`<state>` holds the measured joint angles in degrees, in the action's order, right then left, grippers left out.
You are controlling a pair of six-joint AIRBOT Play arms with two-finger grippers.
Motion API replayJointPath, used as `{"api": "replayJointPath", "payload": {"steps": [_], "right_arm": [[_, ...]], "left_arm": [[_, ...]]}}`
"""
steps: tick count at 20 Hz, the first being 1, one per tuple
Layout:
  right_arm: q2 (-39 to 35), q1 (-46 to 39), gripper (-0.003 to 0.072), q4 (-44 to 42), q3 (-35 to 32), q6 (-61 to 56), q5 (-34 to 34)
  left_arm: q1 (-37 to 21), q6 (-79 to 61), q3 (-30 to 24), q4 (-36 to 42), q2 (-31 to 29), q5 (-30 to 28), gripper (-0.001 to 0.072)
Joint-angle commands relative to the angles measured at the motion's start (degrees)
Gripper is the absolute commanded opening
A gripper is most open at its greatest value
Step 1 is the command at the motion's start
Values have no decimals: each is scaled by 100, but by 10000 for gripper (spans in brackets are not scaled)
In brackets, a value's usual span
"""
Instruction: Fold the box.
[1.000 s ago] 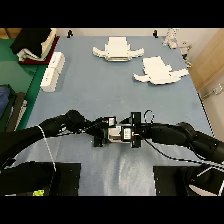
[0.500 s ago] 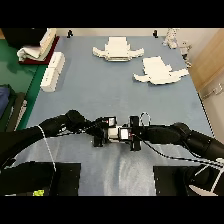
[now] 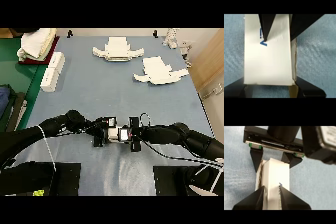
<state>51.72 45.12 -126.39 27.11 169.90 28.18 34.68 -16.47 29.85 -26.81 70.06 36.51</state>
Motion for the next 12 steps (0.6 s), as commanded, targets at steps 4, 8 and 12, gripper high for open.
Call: {"api": "replayJointPath", "payload": {"steps": [4, 8, 12], "right_arm": [[0, 2, 343, -28, 0, -2, 31], [-87, 2, 489, -122, 7, 0, 92], [-522, 0, 490, -155, 7, -120, 125]], "left_arm": [[-4, 2, 4, 0, 2, 0, 458], [-4, 2, 4, 0, 2, 2, 458], [-4, 2, 4, 0, 2, 0, 458]]}}
